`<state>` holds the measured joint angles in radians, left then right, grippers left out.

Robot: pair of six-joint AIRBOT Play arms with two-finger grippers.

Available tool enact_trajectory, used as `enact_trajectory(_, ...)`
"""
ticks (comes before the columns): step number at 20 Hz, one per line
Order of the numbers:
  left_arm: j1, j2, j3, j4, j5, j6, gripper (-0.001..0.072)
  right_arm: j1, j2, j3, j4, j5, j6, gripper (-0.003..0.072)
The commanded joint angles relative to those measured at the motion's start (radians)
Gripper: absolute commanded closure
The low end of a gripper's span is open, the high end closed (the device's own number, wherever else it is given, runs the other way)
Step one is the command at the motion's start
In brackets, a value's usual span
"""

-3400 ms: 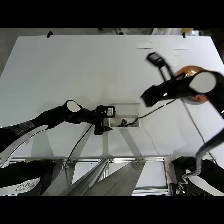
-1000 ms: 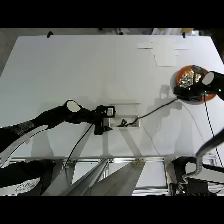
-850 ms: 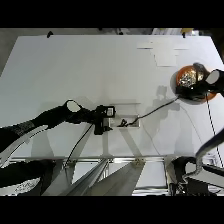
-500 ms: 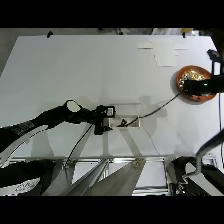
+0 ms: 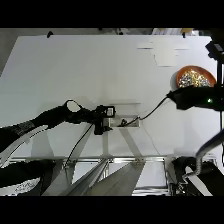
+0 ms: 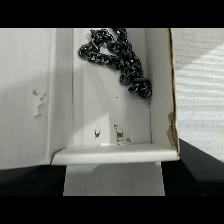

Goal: Fold the box and place the chain.

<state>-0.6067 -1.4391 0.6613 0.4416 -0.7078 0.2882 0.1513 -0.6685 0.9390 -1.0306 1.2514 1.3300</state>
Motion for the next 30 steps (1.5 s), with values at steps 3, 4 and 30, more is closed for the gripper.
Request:
enact_trajectory(3, 0.000, 0.001, 0.000, 0.000, 0.000, 0.000, 0.0499, 0.204, 0.024, 0.000, 0.089, -0.108, 0.001, 0.0669)
enact_trajectory(4, 0.001, 0.001, 0.000, 0.000, 0.000, 0.000, 0.0499, 0.233, 0.023, 0.000, 0.090, -0.140, 0.002, 0.0669)
enact_trajectory(30, 0.000, 0.001, 0.000, 0.000, 0.000, 0.000, 0.0499, 0.382, -0.232, -0.261, 0.014, -0.381, -0.060, 0.0669)
